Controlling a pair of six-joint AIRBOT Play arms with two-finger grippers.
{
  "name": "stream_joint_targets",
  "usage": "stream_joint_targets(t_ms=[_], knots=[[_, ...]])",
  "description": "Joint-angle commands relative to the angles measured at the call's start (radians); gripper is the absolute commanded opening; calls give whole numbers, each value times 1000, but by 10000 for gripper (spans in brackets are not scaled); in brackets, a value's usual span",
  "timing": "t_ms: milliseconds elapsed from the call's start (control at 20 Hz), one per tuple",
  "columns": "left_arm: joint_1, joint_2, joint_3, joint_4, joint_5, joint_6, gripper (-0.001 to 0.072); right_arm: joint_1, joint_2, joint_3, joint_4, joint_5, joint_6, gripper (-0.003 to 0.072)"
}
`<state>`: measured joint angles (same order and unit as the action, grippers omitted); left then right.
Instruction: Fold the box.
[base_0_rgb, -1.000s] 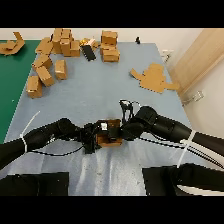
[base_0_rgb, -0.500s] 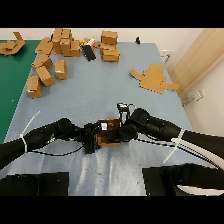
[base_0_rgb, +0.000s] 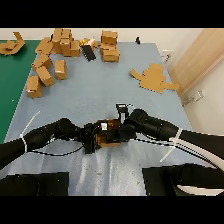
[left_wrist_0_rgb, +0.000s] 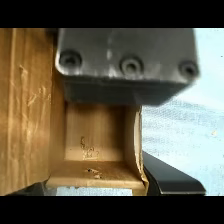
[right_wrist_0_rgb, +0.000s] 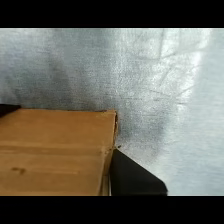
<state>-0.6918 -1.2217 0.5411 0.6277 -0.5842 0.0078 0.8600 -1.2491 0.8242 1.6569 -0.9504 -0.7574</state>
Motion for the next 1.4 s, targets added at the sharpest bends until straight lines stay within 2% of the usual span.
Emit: stream_joint_targets(t_ms=[0, 550, 1000, 1050, 1100, 1200, 1250, 1300, 1350], knots=[[0, 0, 0, 0, 0, 0, 500, 1, 18, 2, 0, -39, -3, 249], [0, 0, 0, 0, 1, 0, 501, 0, 63, 4, -4, -88, -2, 249], [0, 0, 0, 0, 0, 0, 500, 1, 64, 33, -80, -145, -3, 255], [0, 0, 0, 0, 0, 0, 500, 1, 64, 33, -80, -150, -3, 269], [0, 0, 0, 0, 1, 0, 500, 1, 64, 33, -86, -150, -3, 339], [0, 0, 0, 0, 0, 0, 500, 1, 64, 33, -90, -148, -3, 340], [0, 0, 0, 0, 0, 0, 500, 0, 64, 33, -90, -146, -3, 414], [0, 0, 0, 0, 1, 0, 500, 1, 64, 33, -89, -145, -3, 453], [0, 0, 0, 0, 0, 0, 500, 1, 61, 34, -89, -145, -3, 454]])
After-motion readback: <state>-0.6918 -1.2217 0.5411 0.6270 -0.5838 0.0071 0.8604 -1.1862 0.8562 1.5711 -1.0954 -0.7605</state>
